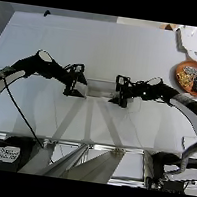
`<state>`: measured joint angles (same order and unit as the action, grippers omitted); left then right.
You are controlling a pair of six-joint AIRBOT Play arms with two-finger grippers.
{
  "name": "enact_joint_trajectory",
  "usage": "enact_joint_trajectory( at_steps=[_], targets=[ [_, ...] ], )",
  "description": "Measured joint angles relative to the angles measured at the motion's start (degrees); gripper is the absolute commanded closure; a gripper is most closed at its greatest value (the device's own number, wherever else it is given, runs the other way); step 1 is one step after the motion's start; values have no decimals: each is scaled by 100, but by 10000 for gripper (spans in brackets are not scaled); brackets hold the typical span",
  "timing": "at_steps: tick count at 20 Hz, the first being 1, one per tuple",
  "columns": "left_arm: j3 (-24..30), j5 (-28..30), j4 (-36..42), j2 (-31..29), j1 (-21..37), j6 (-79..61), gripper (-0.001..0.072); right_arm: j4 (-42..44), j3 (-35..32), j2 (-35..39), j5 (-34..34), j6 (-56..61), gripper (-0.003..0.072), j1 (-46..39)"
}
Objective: Fold the box and place the chain.
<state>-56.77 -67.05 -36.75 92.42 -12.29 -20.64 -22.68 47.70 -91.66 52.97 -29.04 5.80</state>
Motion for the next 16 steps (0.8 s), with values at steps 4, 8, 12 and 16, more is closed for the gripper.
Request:
enact_joint_trajectory(
  at_steps=[4, 8, 12, 16],
  targets=[
    [238, 98, 433, -50, 114, -398, 7, 0, 2, 0, 0, 0, 220, 0],
    [551, 203, 673, -164, 144, -859, 7, 0, 2, 0, 0, 0, 220, 0],
    [713, 219, 861, -201, 144, -1029, 7, 0, 0, 0, 0, 2, 220, 0],
    [756, 214, 1143, -205, 144, -1073, 7, 0, 2, 0, -2, 0, 220, 0]
  ],
)
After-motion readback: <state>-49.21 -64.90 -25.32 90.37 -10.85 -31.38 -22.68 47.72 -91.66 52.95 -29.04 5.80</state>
